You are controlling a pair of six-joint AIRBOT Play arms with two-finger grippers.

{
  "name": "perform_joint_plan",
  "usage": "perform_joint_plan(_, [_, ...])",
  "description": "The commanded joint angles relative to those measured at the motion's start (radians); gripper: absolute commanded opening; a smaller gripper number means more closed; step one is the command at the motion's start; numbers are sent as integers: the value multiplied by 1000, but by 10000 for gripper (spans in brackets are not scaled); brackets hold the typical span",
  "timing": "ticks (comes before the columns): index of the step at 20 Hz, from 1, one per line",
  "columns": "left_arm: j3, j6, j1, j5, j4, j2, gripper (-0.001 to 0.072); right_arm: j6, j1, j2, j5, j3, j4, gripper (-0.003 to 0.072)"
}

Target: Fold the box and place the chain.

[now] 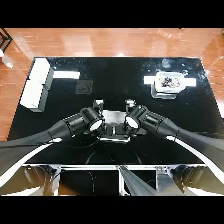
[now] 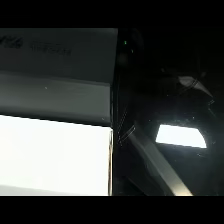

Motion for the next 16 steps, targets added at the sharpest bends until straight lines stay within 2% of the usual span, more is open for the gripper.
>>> perform_joint_plan(1, [0, 5, 0, 2, 2, 0, 23, -5, 1, -1, -4, 7, 4, 26])
perform_joint_plan(4, [0, 5, 0, 1, 2, 0, 23, -5, 1, 0, -2, 11, 3, 36])
perform_joint_plan(5, [0, 5, 0, 1, 2, 0, 23, -5, 1, 0, -2, 11, 4, 152])
perform_joint_plan(6, [0, 5, 0, 1, 2, 0, 23, -5, 1, 0, 3, 11, 5, 330])
perform_joint_plan(11, [0, 5, 0, 0, 2, 0, 23, -5, 1, -1, 5, 11, 4, 324])
perform_joint_plan(12, [0, 5, 0, 0, 2, 0, 23, -5, 1, 0, 6, 11, 5, 249])
perform_joint_plan(14, [0, 5, 0, 0, 2, 0, 23, -10, 1, 0, 6, 11, 13, 229])
perform_joint_plan(16, [0, 5, 0, 0, 2, 0, 23, -40, 2, 0, 3, 11, 27, 26])
